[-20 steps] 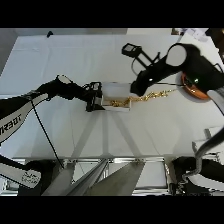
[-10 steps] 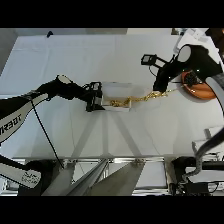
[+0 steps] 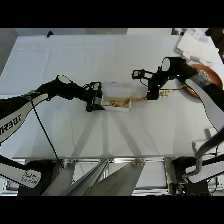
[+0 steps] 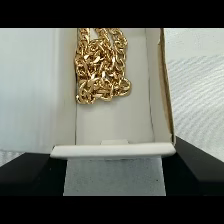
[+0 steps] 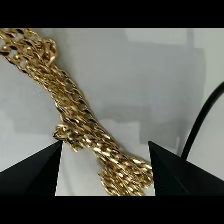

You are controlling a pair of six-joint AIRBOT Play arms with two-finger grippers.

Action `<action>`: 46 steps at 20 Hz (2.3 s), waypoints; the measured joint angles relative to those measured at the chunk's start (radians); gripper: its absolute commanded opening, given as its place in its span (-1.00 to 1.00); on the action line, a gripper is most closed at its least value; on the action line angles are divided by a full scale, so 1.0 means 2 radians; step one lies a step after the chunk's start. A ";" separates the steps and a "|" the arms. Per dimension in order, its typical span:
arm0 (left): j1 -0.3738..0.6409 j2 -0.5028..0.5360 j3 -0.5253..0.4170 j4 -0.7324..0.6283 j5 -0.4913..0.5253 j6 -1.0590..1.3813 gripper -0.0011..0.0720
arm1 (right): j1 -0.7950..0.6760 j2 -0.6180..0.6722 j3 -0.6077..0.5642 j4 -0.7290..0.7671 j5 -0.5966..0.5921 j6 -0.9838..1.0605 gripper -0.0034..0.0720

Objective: Fold the box and place the chain.

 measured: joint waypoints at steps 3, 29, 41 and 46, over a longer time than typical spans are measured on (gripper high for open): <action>0.000 0.000 0.000 0.000 0.000 0.000 -0.21 | 0.008 -0.001 -0.021 -0.005 -0.024 -0.001 -0.47; 0.000 0.000 0.000 0.000 0.000 0.000 -0.21 | 0.173 0.206 -0.042 0.134 -0.100 0.107 -0.89; 0.000 0.000 0.000 0.000 0.000 0.000 -0.21 | 0.191 0.189 -0.042 0.065 -0.164 0.185 -0.18; 0.000 0.000 0.000 0.000 0.000 0.000 -0.21 | 0.113 0.207 -0.043 0.051 -0.106 0.178 0.12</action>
